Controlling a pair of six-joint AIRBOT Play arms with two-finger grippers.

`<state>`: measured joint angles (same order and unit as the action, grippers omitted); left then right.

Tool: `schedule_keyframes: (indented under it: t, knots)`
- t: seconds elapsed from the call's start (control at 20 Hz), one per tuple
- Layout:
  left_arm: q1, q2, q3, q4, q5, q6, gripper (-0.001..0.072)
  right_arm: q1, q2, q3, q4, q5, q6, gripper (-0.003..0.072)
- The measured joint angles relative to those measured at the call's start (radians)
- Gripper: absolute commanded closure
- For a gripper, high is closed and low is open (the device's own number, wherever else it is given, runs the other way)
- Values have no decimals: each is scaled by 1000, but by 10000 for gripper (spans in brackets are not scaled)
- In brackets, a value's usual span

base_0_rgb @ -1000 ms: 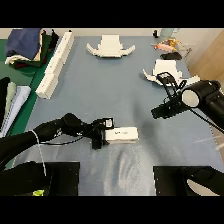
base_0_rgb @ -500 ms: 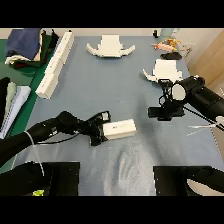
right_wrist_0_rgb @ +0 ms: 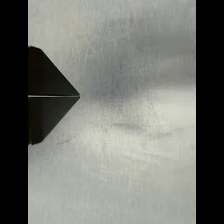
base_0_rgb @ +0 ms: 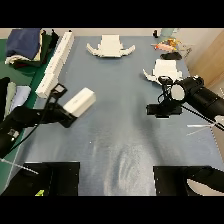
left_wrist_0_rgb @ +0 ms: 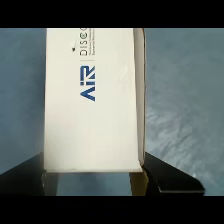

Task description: Fold the box.

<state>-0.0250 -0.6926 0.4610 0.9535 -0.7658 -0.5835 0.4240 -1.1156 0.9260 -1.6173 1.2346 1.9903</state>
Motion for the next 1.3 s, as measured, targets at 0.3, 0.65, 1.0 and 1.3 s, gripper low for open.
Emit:
schedule_keyframes:
  t: [0.3,0.65,1.0,1.3]
  knots:
    - [413,67,0,119,-105,-66,335,0,0,0,-5,-54,-28,681]
    - [573,-8,-2,138,-106,-16,335,0,-5,-2,-23,-97,-39,682]
    - [603,-138,-2,82,46,18,335,0,-53,-2,-28,-124,-39,682]
    - [621,-242,-2,-112,123,198,336,0,-97,-2,-25,-128,-39,682]
